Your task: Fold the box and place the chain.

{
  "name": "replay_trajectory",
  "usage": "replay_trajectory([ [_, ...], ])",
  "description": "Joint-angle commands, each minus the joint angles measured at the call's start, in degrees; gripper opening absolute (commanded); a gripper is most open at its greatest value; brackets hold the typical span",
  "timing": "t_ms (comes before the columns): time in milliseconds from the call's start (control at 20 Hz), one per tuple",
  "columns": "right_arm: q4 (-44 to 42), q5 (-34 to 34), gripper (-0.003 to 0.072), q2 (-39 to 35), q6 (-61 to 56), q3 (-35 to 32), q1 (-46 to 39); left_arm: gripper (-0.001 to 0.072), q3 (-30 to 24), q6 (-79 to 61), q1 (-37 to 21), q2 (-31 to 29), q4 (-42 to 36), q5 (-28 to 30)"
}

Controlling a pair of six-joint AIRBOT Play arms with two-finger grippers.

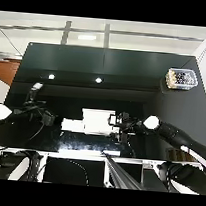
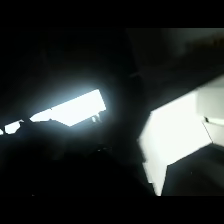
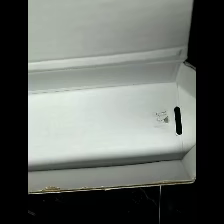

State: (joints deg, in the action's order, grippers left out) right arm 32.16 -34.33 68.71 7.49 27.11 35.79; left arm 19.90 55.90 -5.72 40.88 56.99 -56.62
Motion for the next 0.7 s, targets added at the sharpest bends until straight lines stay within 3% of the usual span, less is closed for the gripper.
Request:
replay_trajectory([
  [0, 0.0, -0.1, 0.0274, 0.0, 0.0, 0.0, 0.0, 0.0033, -4.2, 13.0, -7.2, 1.5, 0.0, -2.1],
  [150, 0.0, -0.1, 0.0274, 0.0, 0.0, 0.0, 0.0, 0.0034, -5.2, 14.1, -7.2, 7.3, -7.2, -4.7],
  [350, 0.0, -0.1, 0.0274, 0.0, 0.0, 0.0, 0.0, 0.0034, -5.2, 5.2, -6.2, 17.3, -16.1, -6.0],
  [550, 0.0, -0.1, 0.0274, 0.0, 0.0, 0.0, 0.0, 0.0034, -5.0, 0.6, 1.9, 23.6, -24.9, -1.4],
  [650, 0.0, -0.1, 0.0274, 0.0, 0.0, 0.0, 0.0, 0.0034, -3.5, -0.3, 5.8, 24.5, -24.8, 0.7],
])
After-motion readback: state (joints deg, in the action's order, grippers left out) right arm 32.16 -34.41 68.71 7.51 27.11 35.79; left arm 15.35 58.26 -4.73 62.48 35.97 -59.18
